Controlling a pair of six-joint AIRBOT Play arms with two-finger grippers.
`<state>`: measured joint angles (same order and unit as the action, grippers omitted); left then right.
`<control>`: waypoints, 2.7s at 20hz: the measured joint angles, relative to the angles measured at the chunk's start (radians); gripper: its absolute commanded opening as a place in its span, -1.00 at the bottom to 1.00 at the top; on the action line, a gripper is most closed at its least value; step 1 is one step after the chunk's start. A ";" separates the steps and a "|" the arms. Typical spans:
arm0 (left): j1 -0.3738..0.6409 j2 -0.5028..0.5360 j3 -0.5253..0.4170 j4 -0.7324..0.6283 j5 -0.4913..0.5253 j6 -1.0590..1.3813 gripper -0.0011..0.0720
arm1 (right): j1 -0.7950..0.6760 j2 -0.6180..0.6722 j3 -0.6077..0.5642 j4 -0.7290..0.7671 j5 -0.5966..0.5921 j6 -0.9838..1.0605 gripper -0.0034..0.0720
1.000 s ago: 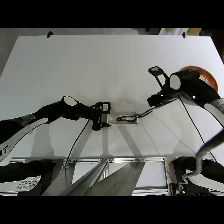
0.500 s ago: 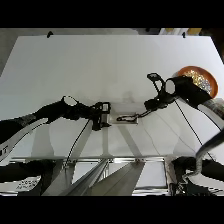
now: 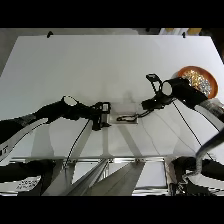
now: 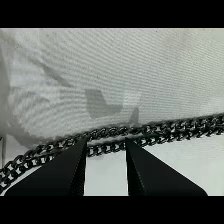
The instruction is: Fold the box and place the chain.
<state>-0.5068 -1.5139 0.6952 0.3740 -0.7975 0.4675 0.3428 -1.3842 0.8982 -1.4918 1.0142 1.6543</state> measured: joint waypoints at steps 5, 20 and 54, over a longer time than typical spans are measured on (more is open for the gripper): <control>0.000 0.000 0.000 0.000 0.000 0.000 -0.55 | 0.000 0.000 0.000 -0.001 -0.005 0.033 -0.28; 0.000 0.000 0.000 0.000 0.000 0.000 -0.55 | 0.000 -0.034 0.000 -0.023 0.002 0.078 -0.31; 0.000 0.000 0.000 0.000 0.000 0.000 -0.55 | 0.517 0.485 -0.003 0.122 -0.145 0.049 -0.86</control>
<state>-0.5068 -1.5139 0.6956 0.3744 -0.7975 0.4675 0.8593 -0.8989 0.8948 -1.3701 0.8688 1.7035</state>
